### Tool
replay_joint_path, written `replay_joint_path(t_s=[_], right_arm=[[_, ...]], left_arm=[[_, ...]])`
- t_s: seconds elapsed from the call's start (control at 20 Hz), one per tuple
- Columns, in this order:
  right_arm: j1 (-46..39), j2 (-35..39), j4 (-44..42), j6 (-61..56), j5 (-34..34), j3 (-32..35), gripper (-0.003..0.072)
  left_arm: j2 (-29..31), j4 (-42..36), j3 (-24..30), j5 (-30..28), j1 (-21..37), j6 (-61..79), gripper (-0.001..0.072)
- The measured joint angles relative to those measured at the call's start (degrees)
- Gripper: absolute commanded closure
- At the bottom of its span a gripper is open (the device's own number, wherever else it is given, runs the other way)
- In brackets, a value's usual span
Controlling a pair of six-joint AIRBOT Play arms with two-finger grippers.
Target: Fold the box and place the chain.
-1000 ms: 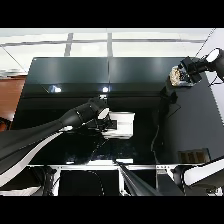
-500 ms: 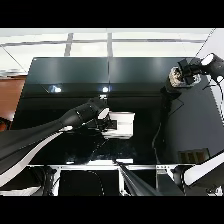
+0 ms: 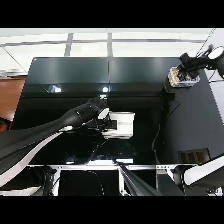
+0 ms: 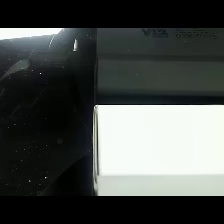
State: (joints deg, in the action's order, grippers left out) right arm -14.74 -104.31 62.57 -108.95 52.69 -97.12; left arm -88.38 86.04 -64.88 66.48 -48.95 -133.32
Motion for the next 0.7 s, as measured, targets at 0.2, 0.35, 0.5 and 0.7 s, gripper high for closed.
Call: replay_joint_path(t_s=[0.2, 0.35, 0.5, 0.7], right_arm=[[-0.5, 7.7, -0.7, 7.8, 3.0, -0.6, 0.0673], [-0.7, 14.3, -0.7, 12.3, 4.4, -0.7, 0.0674], [-0.7, 21.0, -0.9, 15.4, 4.9, -0.8, 0.0674], [-0.7, 28.1, -1.1, 18.2, 5.2, -1.2, 0.0674]], left_arm=[[0.0, 0.0, 0.0, 0.0, 0.0, 0.0, 0.0681], [0.0, 0.0, 0.0, 0.0, 0.0, 0.0, 0.0681], [0.0, -0.2, 0.0, 0.0, 0.0, 0.0, 0.0681], [0.0, -1.1, 0.0, 0.0, 0.0, 0.0, 0.0681]])
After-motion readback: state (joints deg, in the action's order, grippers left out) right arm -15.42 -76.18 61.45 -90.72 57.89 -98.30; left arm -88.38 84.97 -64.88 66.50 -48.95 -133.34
